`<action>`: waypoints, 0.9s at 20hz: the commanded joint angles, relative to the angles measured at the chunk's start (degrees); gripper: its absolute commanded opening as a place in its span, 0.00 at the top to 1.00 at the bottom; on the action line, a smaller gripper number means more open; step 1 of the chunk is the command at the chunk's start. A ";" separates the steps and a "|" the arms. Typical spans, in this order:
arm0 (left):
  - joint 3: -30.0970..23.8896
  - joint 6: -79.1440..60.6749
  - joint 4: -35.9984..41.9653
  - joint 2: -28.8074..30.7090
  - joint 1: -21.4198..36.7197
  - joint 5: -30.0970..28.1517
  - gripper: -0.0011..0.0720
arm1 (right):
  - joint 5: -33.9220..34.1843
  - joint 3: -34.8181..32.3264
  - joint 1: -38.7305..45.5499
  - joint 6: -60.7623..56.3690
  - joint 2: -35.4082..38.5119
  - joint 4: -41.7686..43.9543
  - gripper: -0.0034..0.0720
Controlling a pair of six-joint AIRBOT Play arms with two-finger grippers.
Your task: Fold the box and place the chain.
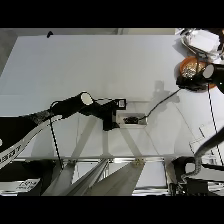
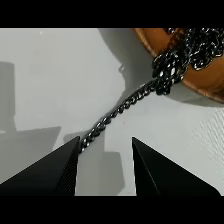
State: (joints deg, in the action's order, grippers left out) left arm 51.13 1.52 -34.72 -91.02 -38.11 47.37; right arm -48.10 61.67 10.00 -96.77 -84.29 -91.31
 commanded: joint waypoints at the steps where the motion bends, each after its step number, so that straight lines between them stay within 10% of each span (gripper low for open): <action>1: 0.07 -0.02 0.00 0.02 0.04 0.00 0.56 | 0.87 2.36 2.67 -3.52 -5.14 0.04 0.52; 9: 0.07 -0.02 0.00 0.02 0.04 -0.02 0.56 | 9.09 2.36 3.93 -3.13 -6.54 6.23 0.51; 14: 0.07 0.00 0.00 0.02 0.04 -0.02 0.56 | 5.51 2.32 3.87 -2.49 -8.87 6.29 0.95; 18: 0.07 -0.02 0.00 0.02 0.04 0.00 0.56 | 0.92 2.32 3.15 6.08 -5.44 10.08 0.94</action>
State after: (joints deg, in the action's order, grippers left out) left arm 51.13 1.52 -34.70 -91.02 -38.11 47.37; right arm -43.92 63.96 13.54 -95.81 -91.50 -83.77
